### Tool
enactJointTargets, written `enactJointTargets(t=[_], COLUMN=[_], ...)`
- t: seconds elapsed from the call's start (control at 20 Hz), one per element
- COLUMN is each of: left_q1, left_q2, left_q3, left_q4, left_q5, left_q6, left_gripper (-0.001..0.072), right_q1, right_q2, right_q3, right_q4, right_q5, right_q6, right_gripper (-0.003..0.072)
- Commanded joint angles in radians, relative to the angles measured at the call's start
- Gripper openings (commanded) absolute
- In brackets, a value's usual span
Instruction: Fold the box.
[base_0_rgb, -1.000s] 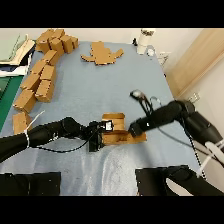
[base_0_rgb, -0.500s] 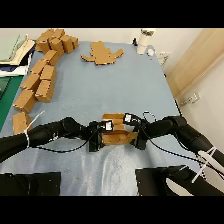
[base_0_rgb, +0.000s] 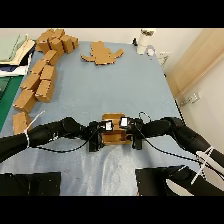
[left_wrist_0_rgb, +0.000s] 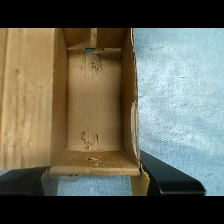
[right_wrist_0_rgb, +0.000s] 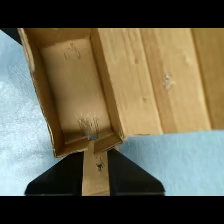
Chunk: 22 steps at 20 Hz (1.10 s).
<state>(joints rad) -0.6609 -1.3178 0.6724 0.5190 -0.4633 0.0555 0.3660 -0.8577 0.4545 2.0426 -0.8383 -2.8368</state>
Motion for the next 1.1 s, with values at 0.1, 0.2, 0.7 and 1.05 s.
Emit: enactJointTargets(t=[0.1,0.2,0.7,1.05], left_q1=[0.000,0.000,0.000,0.000], left_q2=[0.000,0.000,0.000,0.000], left_q3=[0.000,0.000,0.000,0.000], left_q4=[0.000,0.000,0.000,0.000], left_q5=[0.000,0.000,0.000,0.000], left_q6=[0.000,0.000,0.000,0.000], left_gripper=[0.0524,0.0524,0.0524,0.0524], right_q1=[0.048,0.048,0.048,0.047], right_q2=[-0.006,-0.022,-0.059,0.044], right_q3=[-0.001,-0.001,-0.001,0.013], right_q4=[0.024,0.045,0.108,-0.137], right_q5=[0.031,0.043,0.039,-0.061], right_q6=[-0.030,-0.058,-0.104,0.396], right_gripper=[0.0152,0.0152,0.0596,0.0005])
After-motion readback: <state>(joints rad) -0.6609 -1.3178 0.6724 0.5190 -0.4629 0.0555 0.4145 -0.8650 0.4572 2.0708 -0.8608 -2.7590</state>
